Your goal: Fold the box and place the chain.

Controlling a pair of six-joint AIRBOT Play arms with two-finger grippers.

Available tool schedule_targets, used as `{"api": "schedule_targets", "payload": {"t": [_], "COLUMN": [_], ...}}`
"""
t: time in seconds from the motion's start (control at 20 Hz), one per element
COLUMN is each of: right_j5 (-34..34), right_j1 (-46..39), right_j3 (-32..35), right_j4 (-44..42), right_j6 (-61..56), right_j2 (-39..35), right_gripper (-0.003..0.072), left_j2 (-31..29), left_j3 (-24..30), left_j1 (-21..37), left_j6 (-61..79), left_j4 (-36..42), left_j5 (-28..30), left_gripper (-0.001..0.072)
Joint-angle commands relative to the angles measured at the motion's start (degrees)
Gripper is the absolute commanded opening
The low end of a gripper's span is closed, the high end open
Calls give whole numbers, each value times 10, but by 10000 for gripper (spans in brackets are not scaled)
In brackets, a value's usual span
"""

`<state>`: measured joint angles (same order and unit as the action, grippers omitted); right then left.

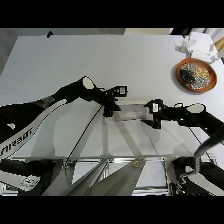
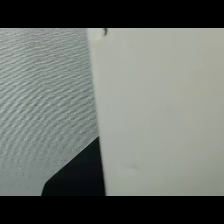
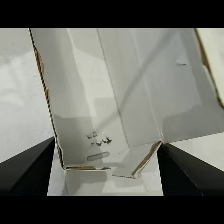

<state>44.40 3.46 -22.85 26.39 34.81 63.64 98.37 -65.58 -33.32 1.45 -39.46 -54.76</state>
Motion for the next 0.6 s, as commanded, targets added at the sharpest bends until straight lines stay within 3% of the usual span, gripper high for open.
{"api": "schedule_targets", "payload": {"t": [0.0, 0.55], "right_j5": [5, 9], "right_j1": [5, 22], "right_j3": [0, -16], "right_j4": [-1, -29], "right_j6": [20, 62], "right_j2": [15, 81], "right_gripper": [671, 640], "left_j2": [0, 0], "left_j3": [0, 0], "left_j1": [0, 0], "left_j6": [0, 0], "left_j4": [0, 0], "left_j5": [1, 1], "left_gripper": [10, 10]}}
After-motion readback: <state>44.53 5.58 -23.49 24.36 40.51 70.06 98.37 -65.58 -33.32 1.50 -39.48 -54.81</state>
